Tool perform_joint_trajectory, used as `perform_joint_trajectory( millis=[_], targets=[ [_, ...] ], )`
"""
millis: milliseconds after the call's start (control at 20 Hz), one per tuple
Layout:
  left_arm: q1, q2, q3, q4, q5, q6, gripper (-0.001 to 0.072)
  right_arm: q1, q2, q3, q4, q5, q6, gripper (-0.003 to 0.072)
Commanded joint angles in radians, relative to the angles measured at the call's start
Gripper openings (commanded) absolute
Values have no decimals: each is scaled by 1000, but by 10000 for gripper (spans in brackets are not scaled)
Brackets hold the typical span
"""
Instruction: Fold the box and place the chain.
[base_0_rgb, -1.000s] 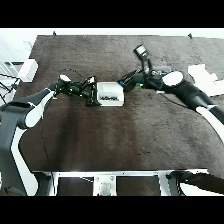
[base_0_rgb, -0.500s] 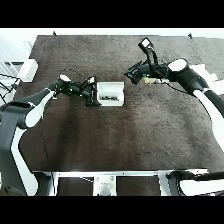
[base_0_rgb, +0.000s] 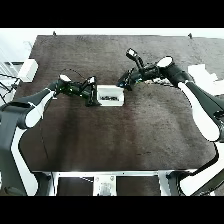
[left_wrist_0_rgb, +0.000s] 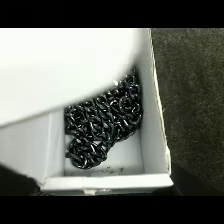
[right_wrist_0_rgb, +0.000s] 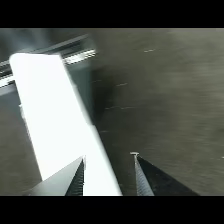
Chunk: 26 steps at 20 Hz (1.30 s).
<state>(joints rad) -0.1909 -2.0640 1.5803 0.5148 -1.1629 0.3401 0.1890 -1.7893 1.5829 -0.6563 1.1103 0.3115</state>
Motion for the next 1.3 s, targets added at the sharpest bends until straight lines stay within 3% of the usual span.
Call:
perform_joint_trajectory(
  millis=[0,150,1000,1100,1200,1250],
  targets=[
    [1,0,0,0,1,0,494,24,-13,10,2,77,2,378],
    [1,0,0,0,0,0,494,48,-13,10,1,81,0,430],
    [1,0,0,0,0,0,494,76,-49,23,-16,16,-88,429],
    [1,0,0,0,0,0,494,76,-49,23,-22,16,-89,403],
    [1,0,0,0,1,0,494,76,-49,23,-23,16,-110,303],
    [1,0,0,0,1,0,494,76,-49,23,-22,16,-111,293]
  ],
)
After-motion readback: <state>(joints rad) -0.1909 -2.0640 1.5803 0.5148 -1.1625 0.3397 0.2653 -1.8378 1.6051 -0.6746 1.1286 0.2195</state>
